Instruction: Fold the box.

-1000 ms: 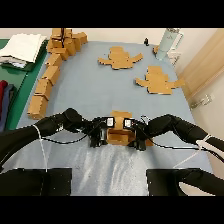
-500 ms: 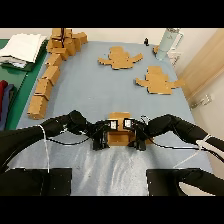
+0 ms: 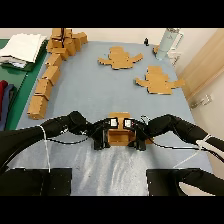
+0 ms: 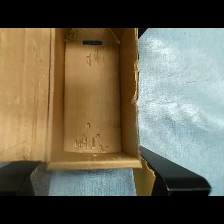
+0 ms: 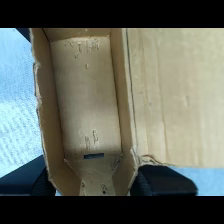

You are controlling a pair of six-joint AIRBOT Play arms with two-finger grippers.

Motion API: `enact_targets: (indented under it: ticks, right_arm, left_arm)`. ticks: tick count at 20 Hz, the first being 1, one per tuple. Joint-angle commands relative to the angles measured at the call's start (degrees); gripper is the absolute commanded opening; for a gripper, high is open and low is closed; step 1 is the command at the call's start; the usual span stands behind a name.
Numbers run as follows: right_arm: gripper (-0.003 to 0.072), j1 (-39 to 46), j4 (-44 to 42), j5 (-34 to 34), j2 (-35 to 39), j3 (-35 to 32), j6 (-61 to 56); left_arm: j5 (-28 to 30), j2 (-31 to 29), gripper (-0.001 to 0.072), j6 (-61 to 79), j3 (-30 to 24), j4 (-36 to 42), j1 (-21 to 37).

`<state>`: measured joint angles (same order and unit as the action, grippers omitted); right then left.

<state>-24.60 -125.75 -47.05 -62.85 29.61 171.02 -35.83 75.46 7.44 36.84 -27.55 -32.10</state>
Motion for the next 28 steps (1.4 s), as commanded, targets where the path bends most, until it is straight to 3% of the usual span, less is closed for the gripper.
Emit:
enact_targets:
  ticks: [1, 11, 12, 14, 15, 16, 28]
  right_arm:
    - [0.058, -0.02, -0.02, 0.02, 0.02, 0.07, 0.0]
    - [0.058, -0.02, -0.02, 0.02, 0.02, 0.07, 0.0]
    - [0.058, -0.02, -0.02, 0.04, 0.02, 0.07, 0.0]
    - [0.058, -0.02, -0.02, 0.02, 0.02, 0.07, 0.0]
    - [0.058, -0.02, -0.02, 0.02, 0.02, 0.07, 0.0]
    - [0.058, -0.02, -0.02, 0.04, 0.02, 0.07, 0.0]
    - [0.058, -0.02, -0.02, 0.02, 0.02, 0.07, 0.0]
  left_arm:
    - [0.81, 0.02, 0.0689, -1.11, -0.15, 0.02, 0.04]
    - [3.23, -0.2, 0.0684, -0.83, -0.94, 1.03, -0.76]
    - [3.39, -0.2, 0.0646, -0.83, -0.94, 0.98, -0.79]
    - [3.41, -0.2, 0.0644, -0.83, -0.94, 0.98, -0.79]
    - [3.34, -0.2, 0.0525, -0.79, -0.94, 0.98, -0.79]
    - [3.32, -0.2, 0.0473, -0.76, -0.94, 0.98, -0.79]
    - [2.27, -0.2, 0.0479, -0.81, -0.94, 0.74, -0.74]
